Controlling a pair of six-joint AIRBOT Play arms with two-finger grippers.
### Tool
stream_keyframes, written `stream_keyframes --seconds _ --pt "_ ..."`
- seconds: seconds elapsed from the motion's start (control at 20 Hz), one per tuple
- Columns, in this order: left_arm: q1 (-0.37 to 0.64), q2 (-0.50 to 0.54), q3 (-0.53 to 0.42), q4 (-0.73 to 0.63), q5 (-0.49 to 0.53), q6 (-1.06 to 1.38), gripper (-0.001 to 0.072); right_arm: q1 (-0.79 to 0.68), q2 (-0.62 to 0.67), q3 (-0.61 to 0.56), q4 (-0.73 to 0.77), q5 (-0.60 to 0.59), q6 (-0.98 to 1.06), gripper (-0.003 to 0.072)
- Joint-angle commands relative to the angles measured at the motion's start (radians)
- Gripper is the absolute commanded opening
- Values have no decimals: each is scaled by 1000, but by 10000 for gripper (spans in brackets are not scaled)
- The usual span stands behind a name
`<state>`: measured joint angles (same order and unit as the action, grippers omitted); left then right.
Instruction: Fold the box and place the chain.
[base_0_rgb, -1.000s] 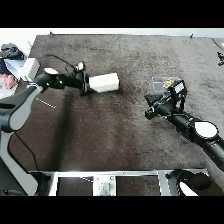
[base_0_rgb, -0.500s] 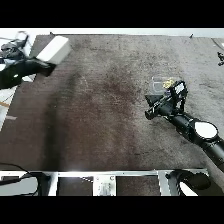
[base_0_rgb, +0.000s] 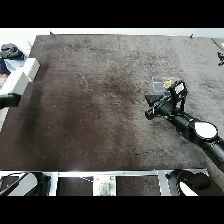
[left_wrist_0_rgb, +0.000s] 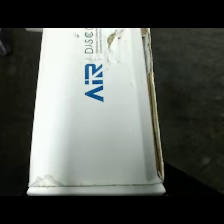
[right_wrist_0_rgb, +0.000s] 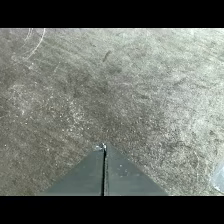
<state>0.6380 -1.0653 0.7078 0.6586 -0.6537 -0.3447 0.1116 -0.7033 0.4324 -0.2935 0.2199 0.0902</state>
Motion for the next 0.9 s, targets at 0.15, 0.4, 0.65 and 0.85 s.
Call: stream_keyframes --seconds 0.15,0.4,0.65,0.85 --pt "56 -28 -34 270 76 -156 10 0 1 -1 -24 -5 0 -10" --pt "56 -123 -32 283 84 -118 11 0 1 -1 -24 -26 0 -10" --pt "56 -203 -5 282 57 -100 13 0 1 -1 -24 -26 0 -10" --pt "56 -221 16 283 94 -100 319 0 1 -1 -24 -26 0 -10"
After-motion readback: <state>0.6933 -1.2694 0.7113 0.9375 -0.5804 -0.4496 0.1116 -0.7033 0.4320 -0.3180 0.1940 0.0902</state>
